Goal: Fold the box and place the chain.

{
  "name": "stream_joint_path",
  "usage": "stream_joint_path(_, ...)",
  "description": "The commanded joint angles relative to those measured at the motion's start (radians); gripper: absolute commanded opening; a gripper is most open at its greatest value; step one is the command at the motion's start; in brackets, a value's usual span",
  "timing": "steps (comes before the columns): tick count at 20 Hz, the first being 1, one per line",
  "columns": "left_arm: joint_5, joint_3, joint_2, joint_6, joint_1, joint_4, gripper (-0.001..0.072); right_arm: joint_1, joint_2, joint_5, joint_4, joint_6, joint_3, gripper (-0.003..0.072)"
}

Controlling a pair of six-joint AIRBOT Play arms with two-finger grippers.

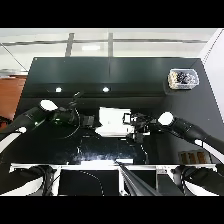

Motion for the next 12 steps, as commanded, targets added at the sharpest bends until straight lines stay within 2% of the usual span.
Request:
stream_joint_path(1, 0.113, 0.001, 0.002, -0.074, -0.074, 0.001, 0.063, 0.001, 0.0, 0.0, 0.0, 0.0, 0.0, 0.0468)
stream_joint_path(6, 0.143, 0.002, 0.002, -0.132, -0.121, 0.015, 0.063, 0.001, 0.0, 0.0, 0.0, 0.0, 0.0, 0.0468)
stream_joint_path(12, 0.139, 0.034, 0.002, -0.284, -0.147, 0.18, 0.063, 0.001, 0.0, -0.001, 0.0, 0.0, 0.0, 0.0468)
